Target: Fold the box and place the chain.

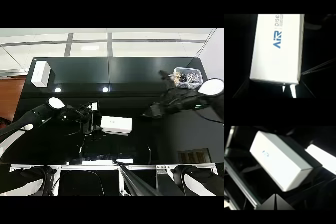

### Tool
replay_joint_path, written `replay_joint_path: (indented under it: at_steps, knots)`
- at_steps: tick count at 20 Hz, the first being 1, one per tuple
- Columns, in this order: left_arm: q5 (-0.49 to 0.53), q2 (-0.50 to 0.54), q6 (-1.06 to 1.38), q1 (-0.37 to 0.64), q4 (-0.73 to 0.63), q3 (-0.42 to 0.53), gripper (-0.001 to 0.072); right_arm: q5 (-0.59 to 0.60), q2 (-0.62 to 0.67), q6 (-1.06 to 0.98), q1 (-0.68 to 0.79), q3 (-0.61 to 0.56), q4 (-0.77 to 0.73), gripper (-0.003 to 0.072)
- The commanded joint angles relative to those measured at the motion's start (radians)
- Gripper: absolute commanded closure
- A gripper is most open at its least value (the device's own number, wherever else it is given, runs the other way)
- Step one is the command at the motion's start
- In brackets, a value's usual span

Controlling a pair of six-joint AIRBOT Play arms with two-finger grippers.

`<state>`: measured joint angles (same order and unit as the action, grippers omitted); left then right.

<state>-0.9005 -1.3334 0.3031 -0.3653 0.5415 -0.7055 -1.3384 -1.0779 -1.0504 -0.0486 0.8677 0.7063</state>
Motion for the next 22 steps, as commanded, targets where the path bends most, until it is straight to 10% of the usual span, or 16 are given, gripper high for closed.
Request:
replay_joint_path:
  at_steps: [1,5,12,22]
  knots:
    - [-0.015,0.08,-0.044,0.01,0.053,-0.013,-0.0008,-0.078,0.066,-0.002,0.148,0.007,0.084,0.0669]
    - [-0.047,0.117,-0.119,-0.055,0.023,-0.068,-0.0005,-0.047,0.067,-0.004,0.172,0.006,0.08,0.0669]
    - [-0.109,-0.153,-0.325,-0.177,0.082,-0.322,-0.0001,-0.026,0.067,-0.008,0.173,0.006,0.074,0.0669]
    - [-0.175,-0.201,-0.36,-0.203,0.122,-0.341,-0.0002,-0.025,0.067,-0.008,0.173,0.006,0.074,0.0669]
